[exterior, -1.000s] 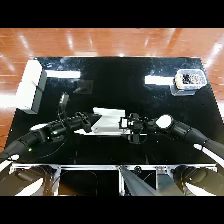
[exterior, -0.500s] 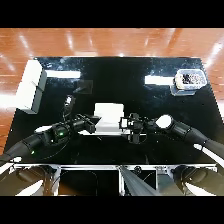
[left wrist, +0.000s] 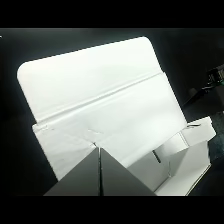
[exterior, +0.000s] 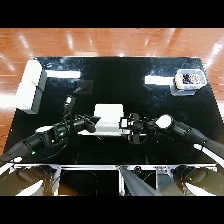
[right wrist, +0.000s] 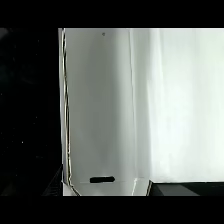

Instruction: Fold the box and place the chain.

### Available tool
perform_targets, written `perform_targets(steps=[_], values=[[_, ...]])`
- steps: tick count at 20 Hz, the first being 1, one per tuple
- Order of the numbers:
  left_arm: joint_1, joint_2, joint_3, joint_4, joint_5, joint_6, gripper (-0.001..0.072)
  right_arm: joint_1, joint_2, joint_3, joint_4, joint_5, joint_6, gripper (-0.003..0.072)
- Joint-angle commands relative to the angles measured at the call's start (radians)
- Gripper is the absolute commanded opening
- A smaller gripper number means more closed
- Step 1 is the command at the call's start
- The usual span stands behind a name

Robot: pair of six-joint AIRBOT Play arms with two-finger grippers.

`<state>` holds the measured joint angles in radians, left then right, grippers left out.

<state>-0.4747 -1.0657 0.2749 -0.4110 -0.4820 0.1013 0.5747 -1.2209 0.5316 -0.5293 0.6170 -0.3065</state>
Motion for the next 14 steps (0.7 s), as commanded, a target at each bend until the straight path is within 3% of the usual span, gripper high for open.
perform_targets(steps=[1,4,11,14], values=[[-0.006,0.002,0.000,0.003,-0.008,-0.003,0.0018,-0.001,0.000,0.000,0.001,0.000,0.000,0.0560],[-0.007,0.002,0.000,0.068,0.056,-0.096,0.0018,-0.001,0.000,0.000,0.001,0.000,0.000,0.0560],[-0.006,0.016,0.034,0.097,-0.021,-0.068,0.0019,-0.001,0.000,0.000,0.001,0.000,0.000,0.0560],[0.021,0.088,0.045,0.201,-0.027,-0.093,0.0019,-0.001,0.000,0.000,0.001,0.000,0.000,0.0560]])
